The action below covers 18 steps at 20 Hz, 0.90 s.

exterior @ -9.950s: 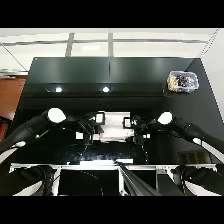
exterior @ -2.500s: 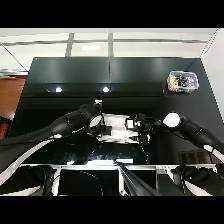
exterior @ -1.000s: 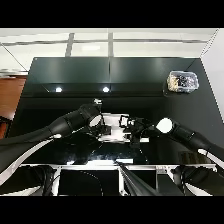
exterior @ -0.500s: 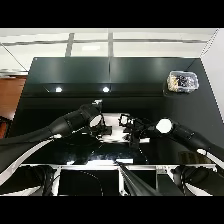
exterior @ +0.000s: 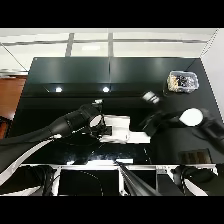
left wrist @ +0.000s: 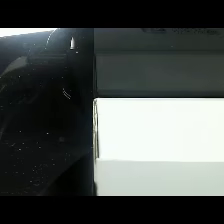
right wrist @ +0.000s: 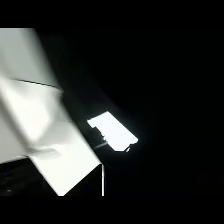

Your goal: Fold the box and place the chain.

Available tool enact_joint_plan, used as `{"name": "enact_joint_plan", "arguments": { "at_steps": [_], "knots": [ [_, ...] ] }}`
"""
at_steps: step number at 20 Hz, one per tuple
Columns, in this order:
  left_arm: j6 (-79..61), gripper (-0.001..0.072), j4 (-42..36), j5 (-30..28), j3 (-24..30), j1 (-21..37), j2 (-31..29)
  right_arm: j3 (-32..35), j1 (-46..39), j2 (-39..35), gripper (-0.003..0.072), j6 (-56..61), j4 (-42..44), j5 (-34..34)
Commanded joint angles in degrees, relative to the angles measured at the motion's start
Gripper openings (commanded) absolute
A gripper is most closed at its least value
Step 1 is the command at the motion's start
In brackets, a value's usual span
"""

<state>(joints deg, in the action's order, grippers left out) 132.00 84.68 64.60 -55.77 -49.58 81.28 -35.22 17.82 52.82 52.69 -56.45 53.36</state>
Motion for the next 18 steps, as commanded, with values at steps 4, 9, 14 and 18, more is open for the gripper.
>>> {"name": "enact_joint_plan", "arguments": {
  "at_steps": [4, 9, 14, 18],
  "knots": [
    [0.0, 0.0026, 0.1, 0.1, 0.0, 0.0, 0.0, 5.3, -31.1, -0.4, 0.0012, 26.4, -1.0, 10.1],
    [0.0, 0.0026, 0.1, 0.2, 0.0, 0.0, 0.0, 11.7, -31.0, 8.3, 0.0012, 20.8, 12.0, 14.5],
    [0.0, 0.0026, 0.1, 0.2, 0.0, 0.0, 0.0, 12.3, -18.3, 13.9, 0.0012, 18.5, 18.1, 10.8],
    [0.1, 0.0026, 0.1, 0.2, 0.0, 0.0, 0.0, 12.3, -12.0, 16.0, 0.0012, 15.1, 24.3, 7.1]
  ]
}}
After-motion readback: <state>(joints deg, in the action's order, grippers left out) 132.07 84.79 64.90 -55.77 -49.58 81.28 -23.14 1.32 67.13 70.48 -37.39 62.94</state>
